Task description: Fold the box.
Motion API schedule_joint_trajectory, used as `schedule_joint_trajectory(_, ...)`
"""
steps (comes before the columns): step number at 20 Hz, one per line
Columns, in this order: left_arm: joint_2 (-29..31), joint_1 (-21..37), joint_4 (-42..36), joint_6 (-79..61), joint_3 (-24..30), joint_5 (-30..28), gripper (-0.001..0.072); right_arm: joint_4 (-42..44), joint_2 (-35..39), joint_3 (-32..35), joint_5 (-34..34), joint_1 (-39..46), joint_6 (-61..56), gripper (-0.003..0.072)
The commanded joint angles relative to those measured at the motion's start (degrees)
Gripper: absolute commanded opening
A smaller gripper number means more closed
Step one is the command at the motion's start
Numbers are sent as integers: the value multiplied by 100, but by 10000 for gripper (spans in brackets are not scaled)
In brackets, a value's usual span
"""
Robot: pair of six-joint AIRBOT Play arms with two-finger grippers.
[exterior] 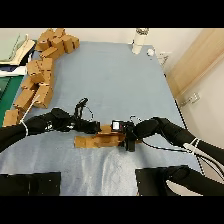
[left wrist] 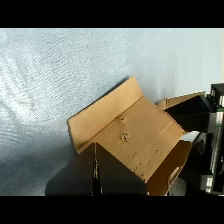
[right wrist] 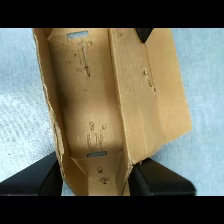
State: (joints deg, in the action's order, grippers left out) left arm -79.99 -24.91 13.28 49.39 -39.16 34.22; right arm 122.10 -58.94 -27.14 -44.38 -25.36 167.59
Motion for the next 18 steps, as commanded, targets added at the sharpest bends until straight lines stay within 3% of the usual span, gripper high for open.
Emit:
schedule_joint_trajectory(1,-2,20,26,22,-7,26,9,-39,-4,-2,-2,4,-17,403)
schedule_joint_trajectory(4,-2,267,24,17,-7,483,10,-35,-2,-4,0,4,-17,403)
schedule_joint_trajectory(7,9,831,22,-280,-7,1497,9,-33,-2,-4,20,4,-17,403)
schedule_joint_trajectory(11,293,1685,-428,-2472,-7,3628,9,-37,-2,-4,26,4,-17,403)
schedule_joint_trajectory(12,439,1845,-472,-2594,-4,3901,8,-37,-2,-4,26,4,-17,403)
schedule_joint_trajectory(14,817,2055,-323,-2597,-4,4081,9,-37,-2,-4,26,4,-17,403)
schedule_joint_trajectory(18,1646,2000,297,-2581,50,3836,8,-37,-2,-4,26,4,-17,403)
